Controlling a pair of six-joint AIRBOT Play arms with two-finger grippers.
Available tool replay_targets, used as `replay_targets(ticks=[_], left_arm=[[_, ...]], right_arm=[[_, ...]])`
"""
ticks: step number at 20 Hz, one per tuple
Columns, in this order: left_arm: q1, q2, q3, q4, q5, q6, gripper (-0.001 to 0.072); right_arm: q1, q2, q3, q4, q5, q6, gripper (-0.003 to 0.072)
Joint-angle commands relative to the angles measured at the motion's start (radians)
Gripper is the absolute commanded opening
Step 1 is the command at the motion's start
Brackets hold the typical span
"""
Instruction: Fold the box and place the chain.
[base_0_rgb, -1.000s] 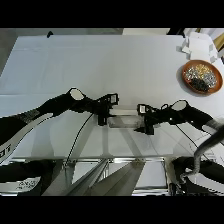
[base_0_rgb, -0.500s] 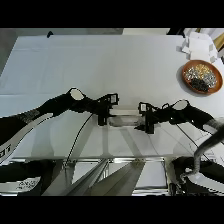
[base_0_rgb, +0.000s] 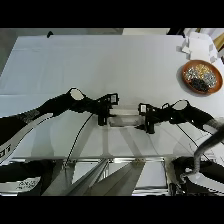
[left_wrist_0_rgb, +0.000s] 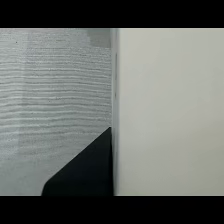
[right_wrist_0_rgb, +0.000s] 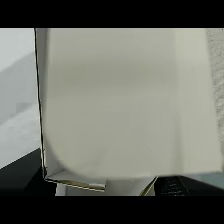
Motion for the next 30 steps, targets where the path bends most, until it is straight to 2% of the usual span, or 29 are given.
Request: replay_targets(ticks=[1, 2, 3, 9, 11, 30], left_arm=[[0.0, 0.0, 0.001, 0.0, 0.0, 0.001, 0.0011], [0.0, 0.0, 0.001, 0.0, 0.0, 0.001, 0.0011], [0.0, 0.0, 0.001, 0.0, 0.0, 0.001, 0.0011], [0.0, 0.0, 0.001, 0.0, 0.0, 0.001, 0.0011], [0.0, 0.0, 0.001, 0.0, 0.0, 0.001, 0.0011], [0.0, 0.0, 0.001, 0.0, 0.0, 0.001, 0.0011]], right_arm=[[-0.001, -0.001, 0.0, 0.001, -0.015, -0.014, 0.0517], [-0.001, -0.001, -0.001, 0.001, -0.013, -0.013, 0.0453], [-0.001, -0.001, 0.0, 0.001, -0.01, -0.013, 0.0428], [-0.001, -0.001, 0.0, 0.002, -0.002, -0.013, 0.0427], [-0.001, -0.001, 0.0, 0.002, 0.005, -0.013, 0.0395], [-0.001, 0.0, 0.0, 0.001, 0.006, -0.013, 0.0398]])
